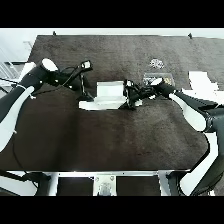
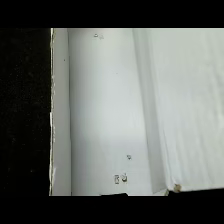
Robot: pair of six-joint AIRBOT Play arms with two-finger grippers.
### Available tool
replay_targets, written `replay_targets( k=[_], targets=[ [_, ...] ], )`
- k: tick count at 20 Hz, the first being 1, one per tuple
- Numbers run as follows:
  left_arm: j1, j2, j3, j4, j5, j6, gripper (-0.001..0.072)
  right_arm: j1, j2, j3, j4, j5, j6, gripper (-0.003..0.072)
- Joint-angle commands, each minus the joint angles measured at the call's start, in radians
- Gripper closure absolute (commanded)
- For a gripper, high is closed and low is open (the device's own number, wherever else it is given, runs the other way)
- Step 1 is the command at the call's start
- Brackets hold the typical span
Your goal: Fold the box and place the chain.
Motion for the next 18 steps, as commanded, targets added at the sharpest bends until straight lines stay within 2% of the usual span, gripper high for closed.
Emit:
replay_targets(
  k=[1, 4, 8, 10, 18],
  targets=[
    [-0.045, -0.021, 0.000, 0.160, -0.012, -0.033, -0.0009, 0.001, 0.000, 0.000, 0.000, 0.000, 0.000, 0.0103],
    [-0.078, -0.040, -0.006, 0.152, 0.076, 0.001, -0.0008, 0.001, 0.000, 0.000, 0.000, 0.000, 0.000, 0.0103],
    [-0.080, -0.071, -0.007, 0.157, 0.059, 0.016, -0.0008, 0.001, 0.000, 0.000, 0.000, 0.000, 0.000, 0.0103],
    [-0.080, -0.079, -0.007, 0.153, 0.089, 0.006, -0.0009, 0.001, 0.000, 0.000, 0.000, 0.000, 0.001, 0.0103],
    [-0.080, -0.128, -0.007, 0.074, 0.099, 0.037, -0.0006, 0.001, 0.000, 0.000, 0.000, 0.000, 0.000, 0.0102]
  ],
)
